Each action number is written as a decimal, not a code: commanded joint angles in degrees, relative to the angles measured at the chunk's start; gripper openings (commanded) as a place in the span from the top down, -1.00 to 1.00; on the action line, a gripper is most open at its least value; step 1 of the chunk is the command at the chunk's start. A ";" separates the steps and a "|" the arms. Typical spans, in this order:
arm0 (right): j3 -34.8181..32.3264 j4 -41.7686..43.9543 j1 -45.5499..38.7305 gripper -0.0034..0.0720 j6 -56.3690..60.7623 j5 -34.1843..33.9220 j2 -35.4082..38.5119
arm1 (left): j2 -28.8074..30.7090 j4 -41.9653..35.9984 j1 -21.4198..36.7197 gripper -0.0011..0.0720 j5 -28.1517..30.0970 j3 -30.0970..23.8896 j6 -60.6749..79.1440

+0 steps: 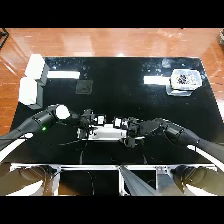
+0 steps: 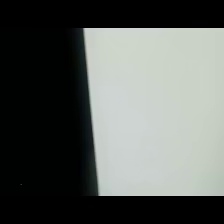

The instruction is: Fold the box and place the chain.

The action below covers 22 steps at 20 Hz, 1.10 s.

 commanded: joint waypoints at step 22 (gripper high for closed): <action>-0.33 -0.17 0.11 0.86 0.02 2.84 -1.84 | 1.46 0.00 -0.02 0.21 -0.11 -0.02 -1.60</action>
